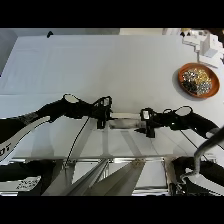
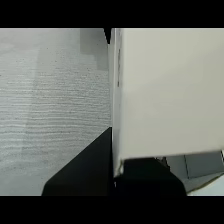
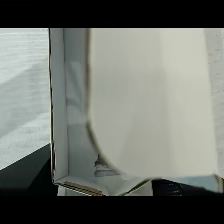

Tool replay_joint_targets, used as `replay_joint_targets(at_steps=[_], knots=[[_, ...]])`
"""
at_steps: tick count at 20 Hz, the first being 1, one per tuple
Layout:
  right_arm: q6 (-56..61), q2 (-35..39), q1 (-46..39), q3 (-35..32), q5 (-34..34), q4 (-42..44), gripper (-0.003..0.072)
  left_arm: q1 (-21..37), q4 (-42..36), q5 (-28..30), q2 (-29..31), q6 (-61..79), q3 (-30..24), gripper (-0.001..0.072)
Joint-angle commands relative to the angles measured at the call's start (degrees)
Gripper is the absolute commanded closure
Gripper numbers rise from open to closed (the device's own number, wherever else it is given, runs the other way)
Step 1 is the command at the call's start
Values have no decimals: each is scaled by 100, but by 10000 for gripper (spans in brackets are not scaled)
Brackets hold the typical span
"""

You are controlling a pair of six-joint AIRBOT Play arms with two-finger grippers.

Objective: Fold the box and place the chain.

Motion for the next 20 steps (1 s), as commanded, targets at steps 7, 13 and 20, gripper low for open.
replay_joint_targets(at_steps=[7,13,20], knots=[[7,-35,-2,17,-28,-68,290,-2,0,4,-2,0,4,700],[11,-35,-2,17,-28,-72,391,-2,0,4,-2,0,4,700],[24,-35,-2,17,-28,-68,391,-2,0,4,-2,0,4,700]])
